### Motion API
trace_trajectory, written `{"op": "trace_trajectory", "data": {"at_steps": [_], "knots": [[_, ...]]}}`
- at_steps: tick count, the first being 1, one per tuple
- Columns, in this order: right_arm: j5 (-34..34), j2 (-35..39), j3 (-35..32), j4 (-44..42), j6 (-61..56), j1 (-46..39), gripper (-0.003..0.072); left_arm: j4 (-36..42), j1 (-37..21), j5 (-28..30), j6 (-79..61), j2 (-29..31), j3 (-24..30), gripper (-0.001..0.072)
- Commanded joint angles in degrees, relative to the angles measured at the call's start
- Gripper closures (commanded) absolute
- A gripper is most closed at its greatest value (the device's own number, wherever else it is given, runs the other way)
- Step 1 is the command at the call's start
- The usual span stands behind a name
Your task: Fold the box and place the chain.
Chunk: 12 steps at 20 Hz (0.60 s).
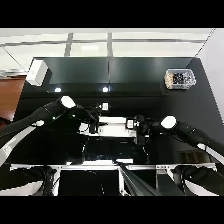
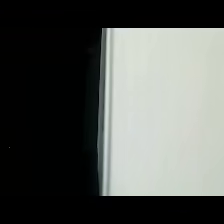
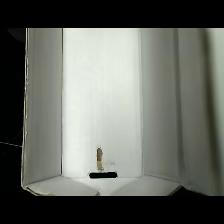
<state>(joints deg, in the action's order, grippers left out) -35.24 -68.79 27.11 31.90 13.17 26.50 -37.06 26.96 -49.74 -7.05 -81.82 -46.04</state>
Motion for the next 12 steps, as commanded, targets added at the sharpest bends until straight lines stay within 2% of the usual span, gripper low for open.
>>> {"op": "trace_trajectory", "data": {"at_steps": [1,2,3,4,8,9,10,11,12], "knots": [[1.0,0.0,0.0,-0.3,-0.5,0.0,-0.0014,0.0,0.0,-0.3,0.0,0.0,0.0,0.0686],[1.0,0.0,0.0,-0.2,-0.5,0.0,0.0034,0.0,0.0,-0.3,0.0,0.0,0.0,0.0686],[0.9,0.0,0.0,-0.2,-0.5,0.0,0.0156,0.0,0.0,-0.3,0.0,0.0,0.0,0.0686],[1.0,0.0,0.0,-0.2,-0.5,0.1,0.0215,0.0,0.0,-0.3,0.0,0.0,0.0,0.0686],[1.0,0.0,0.0,-0.2,-0.5,0.1,0.0217,0.0,0.0,-0.4,0.3,0.0,0.0,0.0679],[0.9,0.0,0.0,-0.2,-0.5,0.1,0.0217,0.0,0.0,-0.2,2.7,0.2,-0.1,0.0620],[1.0,0.0,0.0,-0.2,-0.5,0.0,0.0217,0.0,-0.1,0.2,6.3,0.5,-0.1,0.0481],[0.9,0.0,0.0,-0.2,-0.5,0.1,0.0217,0.0,-0.5,0.1,8.7,0.9,-0.1,0.0412],[1.0,0.0,0.0,-0.2,-0.5,0.1,0.0217,0.0,-1.1,-0.5,9.0,1.7,-0.1,0.0304]]}}
